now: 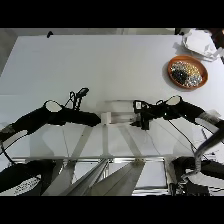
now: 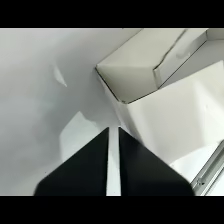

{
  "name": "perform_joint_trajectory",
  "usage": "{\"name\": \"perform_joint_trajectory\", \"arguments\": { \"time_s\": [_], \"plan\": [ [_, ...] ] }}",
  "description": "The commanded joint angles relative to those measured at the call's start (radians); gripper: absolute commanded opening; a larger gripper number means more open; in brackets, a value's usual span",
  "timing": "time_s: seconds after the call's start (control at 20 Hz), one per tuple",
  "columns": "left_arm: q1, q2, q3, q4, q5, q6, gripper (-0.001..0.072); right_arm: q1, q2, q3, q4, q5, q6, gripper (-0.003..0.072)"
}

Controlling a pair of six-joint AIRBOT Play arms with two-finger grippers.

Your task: Fold the box and place the chain.

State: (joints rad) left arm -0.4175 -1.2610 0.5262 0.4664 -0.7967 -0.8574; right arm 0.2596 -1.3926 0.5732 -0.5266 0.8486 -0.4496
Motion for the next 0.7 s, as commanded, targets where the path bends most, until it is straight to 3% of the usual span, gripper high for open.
{"name": "perform_joint_trajectory", "arguments": {
  "time_s": [0.0,0.65],
  "plan": [
    [-0.032,0.014,0.01,-0.009,0.038,0.0,0.0161,0.0,0.0,0.0,0.0,0.0,0.0,0.0401],
    [-0.033,0.014,0.078,0.021,0.011,-0.007,0.0161,0.0,0.0,0.0,0.0,0.0,0.0,0.0401]
  ]
}}
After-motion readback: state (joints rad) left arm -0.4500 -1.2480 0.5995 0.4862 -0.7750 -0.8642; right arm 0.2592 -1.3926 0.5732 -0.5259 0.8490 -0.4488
